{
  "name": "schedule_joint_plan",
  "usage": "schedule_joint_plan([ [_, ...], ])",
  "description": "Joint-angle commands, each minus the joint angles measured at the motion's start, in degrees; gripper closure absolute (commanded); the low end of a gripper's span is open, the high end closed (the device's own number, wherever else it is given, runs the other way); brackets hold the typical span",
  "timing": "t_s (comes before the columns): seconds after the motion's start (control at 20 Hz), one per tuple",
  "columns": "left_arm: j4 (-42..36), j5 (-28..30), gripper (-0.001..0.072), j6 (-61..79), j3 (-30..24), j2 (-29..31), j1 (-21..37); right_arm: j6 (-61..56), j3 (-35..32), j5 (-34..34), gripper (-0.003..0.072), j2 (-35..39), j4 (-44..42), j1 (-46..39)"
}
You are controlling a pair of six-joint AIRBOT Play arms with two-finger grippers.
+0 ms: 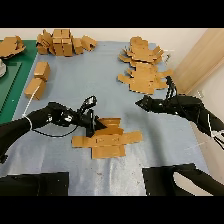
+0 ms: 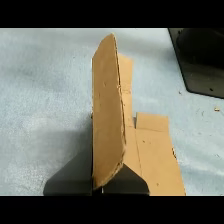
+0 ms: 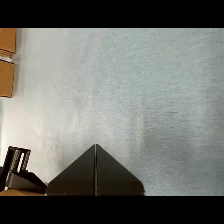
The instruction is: Fold the box.
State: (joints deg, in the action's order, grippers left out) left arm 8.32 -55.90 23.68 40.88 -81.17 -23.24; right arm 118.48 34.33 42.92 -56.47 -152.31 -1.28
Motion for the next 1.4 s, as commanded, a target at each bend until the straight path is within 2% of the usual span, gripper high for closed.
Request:
schedule_joint_plan([
  [0.0,3.7,0.2,0.0697,-2.8,0.1,0.2,0.0,0.0,0.0,0.1,0.0683,0.0,0.0,0.0],
  [0.25,7.4,0.2,0.0696,-5.6,0.2,0.6,0.0,0.1,0.0,1.0,0.0683,0.0,0.0,0.0],
  [0.65,8.7,0.3,0.0697,-8.0,0.2,0.6,0.0,0.0,0.0,1.4,0.0683,0.0,0.0,0.0],
  [1.2,9.5,0.4,0.0697,-9.9,0.2,0.6,0.1,2.2,0.0,7.9,0.0684,0.3,3.5,0.0],
  [1.35,9.3,0.4,0.0697,-9.8,0.3,0.6,0.0,1.9,0.0,9.6,0.0685,3.8,8.7,3.1],
])
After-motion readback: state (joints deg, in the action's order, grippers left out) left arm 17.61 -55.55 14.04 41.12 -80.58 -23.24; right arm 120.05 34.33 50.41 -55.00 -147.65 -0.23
